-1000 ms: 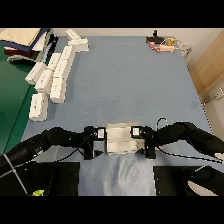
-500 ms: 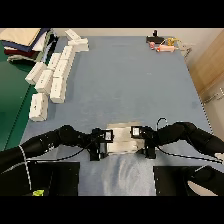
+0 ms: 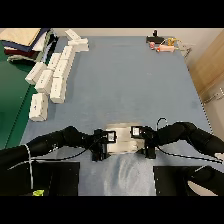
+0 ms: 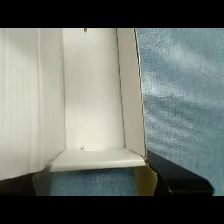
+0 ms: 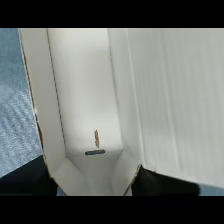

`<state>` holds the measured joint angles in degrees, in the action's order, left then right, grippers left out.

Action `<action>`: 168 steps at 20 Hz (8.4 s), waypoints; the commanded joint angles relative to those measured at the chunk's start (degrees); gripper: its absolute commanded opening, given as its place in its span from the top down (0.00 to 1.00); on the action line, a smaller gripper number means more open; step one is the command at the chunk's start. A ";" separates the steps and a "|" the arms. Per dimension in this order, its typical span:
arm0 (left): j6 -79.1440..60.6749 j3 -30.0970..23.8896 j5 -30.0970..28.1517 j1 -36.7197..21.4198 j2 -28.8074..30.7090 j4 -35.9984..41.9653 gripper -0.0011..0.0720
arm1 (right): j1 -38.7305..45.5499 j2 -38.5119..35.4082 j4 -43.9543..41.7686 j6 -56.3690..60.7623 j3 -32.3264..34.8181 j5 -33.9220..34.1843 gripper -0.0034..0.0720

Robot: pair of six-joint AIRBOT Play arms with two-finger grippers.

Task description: Fold the box.

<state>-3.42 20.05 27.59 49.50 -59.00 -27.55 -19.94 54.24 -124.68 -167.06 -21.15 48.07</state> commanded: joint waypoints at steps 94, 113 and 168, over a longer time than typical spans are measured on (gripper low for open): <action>0.42 0.20 -1.62 1.18 -1.11 1.20 0.27 | -9.81 6.88 -3.61 72.50 -8.90 -17.62 0.95; 0.42 0.20 -1.60 1.20 -1.11 1.20 0.27 | -9.75 -20.55 14.86 72.50 -9.01 5.11 0.95; 0.39 0.20 -1.60 1.20 -1.11 1.20 0.27 | -9.81 -8.55 13.03 25.42 0.26 -4.04 0.31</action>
<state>-2.98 20.23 26.02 50.72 -60.18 -26.33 -29.71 45.58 -113.30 -141.67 -20.91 43.86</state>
